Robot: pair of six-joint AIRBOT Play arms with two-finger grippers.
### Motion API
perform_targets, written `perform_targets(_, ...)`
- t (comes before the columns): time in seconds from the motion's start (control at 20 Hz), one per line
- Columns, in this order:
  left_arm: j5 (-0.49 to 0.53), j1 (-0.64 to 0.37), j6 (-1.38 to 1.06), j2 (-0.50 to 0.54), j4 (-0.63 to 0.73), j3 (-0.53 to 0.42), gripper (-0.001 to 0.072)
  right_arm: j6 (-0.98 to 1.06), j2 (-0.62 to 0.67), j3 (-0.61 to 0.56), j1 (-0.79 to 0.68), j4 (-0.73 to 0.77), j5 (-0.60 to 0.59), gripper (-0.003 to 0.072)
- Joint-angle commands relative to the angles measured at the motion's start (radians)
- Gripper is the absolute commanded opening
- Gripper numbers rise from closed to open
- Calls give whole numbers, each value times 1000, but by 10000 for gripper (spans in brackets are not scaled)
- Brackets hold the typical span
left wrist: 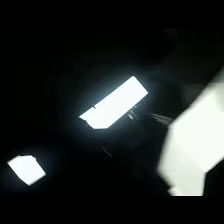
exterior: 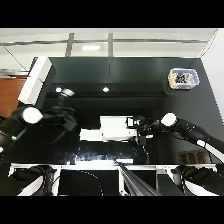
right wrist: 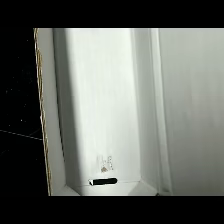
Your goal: Fold the box and place the chain.
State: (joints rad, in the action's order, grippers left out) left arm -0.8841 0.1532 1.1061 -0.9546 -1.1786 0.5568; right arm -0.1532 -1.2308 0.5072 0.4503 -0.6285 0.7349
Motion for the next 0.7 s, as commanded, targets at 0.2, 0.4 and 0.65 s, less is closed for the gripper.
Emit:
perform_targets(0.2,-269,-333,48,-165,540,-193,28,0,0,0,0,0,0,438)
perform_targets(0.4,-97,-146,49,-209,567,-205,28,0,0,0,0,0,0,438)
perform_targets(0.65,-33,25,14,-210,623,-197,29,0,0,0,0,0,-1,438)
